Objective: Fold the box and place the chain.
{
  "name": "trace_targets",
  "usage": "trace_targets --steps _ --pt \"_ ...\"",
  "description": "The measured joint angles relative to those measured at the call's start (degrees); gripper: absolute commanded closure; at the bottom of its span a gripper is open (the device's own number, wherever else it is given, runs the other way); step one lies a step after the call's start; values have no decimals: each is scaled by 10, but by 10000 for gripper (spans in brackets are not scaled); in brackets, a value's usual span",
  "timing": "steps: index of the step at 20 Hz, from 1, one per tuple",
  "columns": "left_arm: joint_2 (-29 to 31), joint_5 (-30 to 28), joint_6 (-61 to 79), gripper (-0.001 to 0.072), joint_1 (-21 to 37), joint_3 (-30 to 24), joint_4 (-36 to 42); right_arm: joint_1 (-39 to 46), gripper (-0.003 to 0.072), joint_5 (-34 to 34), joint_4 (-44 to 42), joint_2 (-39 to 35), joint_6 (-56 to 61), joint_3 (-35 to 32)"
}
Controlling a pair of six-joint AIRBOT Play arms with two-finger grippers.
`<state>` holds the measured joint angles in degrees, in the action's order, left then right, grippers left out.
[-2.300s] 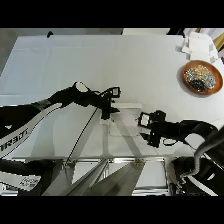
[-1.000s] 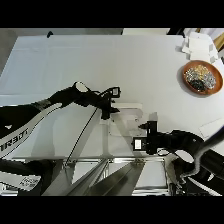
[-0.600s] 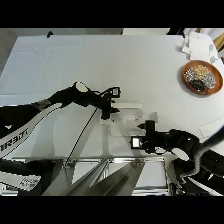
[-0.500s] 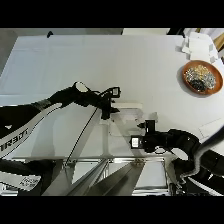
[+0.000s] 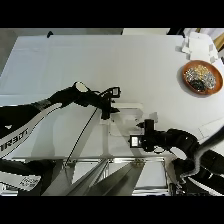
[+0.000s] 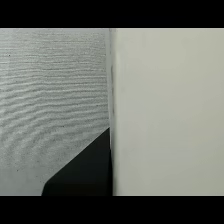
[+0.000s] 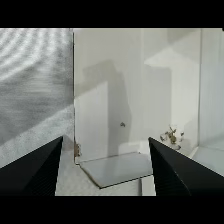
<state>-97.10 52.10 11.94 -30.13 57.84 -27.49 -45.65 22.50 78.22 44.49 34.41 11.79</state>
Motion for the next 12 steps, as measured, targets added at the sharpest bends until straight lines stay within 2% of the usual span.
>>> trace_targets --steps 12 --pt "0 -1 0 699 0 0 0 24 102 -37 -1 4 -2 0"
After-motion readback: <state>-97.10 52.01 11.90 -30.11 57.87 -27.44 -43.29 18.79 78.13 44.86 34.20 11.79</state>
